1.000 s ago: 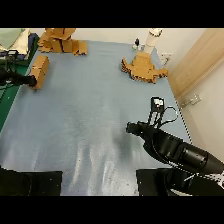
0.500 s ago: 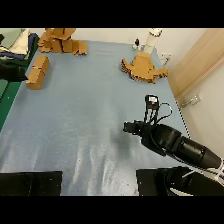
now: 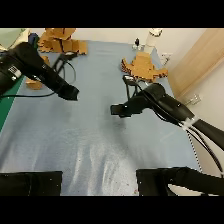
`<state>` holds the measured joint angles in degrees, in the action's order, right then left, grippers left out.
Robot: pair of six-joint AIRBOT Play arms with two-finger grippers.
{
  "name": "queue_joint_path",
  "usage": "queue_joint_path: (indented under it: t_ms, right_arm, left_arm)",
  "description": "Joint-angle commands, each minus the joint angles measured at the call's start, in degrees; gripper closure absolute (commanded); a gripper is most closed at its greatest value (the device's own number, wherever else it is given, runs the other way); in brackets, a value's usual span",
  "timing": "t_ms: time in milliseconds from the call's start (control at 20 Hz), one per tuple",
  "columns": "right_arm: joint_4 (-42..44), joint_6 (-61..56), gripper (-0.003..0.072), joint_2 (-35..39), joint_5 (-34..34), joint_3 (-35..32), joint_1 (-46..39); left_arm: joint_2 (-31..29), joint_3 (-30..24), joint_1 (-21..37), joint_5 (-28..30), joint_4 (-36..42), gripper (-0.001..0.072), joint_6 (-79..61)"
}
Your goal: Fold the box.
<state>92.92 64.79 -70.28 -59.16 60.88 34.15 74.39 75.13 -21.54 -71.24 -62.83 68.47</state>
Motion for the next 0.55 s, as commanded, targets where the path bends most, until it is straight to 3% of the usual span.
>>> queue_joint_path:
  t_ms: [0, 150, 500]
  right_arm:
    - [8.5, 11.0, 0.0681, -9.9, -2.3, 7.6, 0.3]
    - [8.5, 11.3, 0.068, -12.7, -2.1, 8.4, 1.3]
    - [7.8, 11.3, 0.0681, -13.0, -2.4, 8.4, 1.2]
  left_arm:
    - [-0.2, -2.9, -9.7, 4.7, -6.6, 0.0698, 6.3]
    - [-0.1, -3.1, -11.7, 7.6, -6.6, 0.0697, 6.5]
    - [-0.1, -3.1, -11.7, 7.8, -6.6, 0.0697, 6.5]
